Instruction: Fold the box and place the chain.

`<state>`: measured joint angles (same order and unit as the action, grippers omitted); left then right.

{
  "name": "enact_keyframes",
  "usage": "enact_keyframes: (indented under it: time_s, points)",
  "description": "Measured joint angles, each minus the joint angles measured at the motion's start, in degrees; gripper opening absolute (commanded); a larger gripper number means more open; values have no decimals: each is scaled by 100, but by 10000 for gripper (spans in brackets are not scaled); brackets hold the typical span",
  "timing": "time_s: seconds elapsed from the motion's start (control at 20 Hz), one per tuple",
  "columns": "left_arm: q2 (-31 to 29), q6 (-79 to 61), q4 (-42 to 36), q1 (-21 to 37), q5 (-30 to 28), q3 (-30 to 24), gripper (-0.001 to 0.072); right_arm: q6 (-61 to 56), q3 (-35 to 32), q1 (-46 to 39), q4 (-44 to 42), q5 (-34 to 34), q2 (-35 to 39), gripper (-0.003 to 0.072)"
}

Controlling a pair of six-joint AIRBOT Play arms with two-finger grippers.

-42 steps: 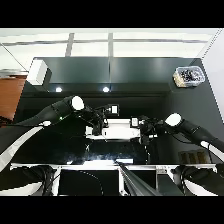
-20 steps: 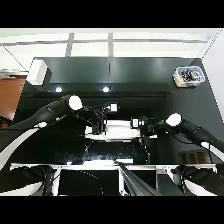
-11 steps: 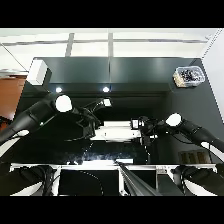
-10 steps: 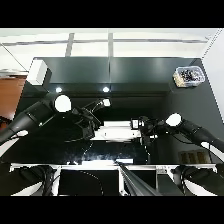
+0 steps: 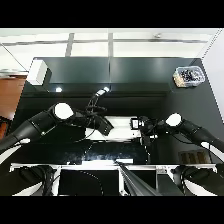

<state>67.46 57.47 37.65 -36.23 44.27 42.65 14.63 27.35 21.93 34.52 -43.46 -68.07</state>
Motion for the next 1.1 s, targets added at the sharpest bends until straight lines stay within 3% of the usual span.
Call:
enact_keyframes:
  time_s: [0.15, 0.45, 0.9, 1.1]
  points:
    - [61, 50, -146, -7, -763, -52, 28, -2, 0, 0, 0, 4, 0, 526]
    - [483, 79, -55, -55, -1276, -76, 27, 0, 0, 0, 0, 4, 0, 526]
    - [841, 79, 205, -247, -1281, -46, 25, 2, 0, 0, 2, -4, 0, 526]
    - [509, 557, 1147, -227, -1032, -42, 26, 4, 0, 0, 4, -35, 0, 525]
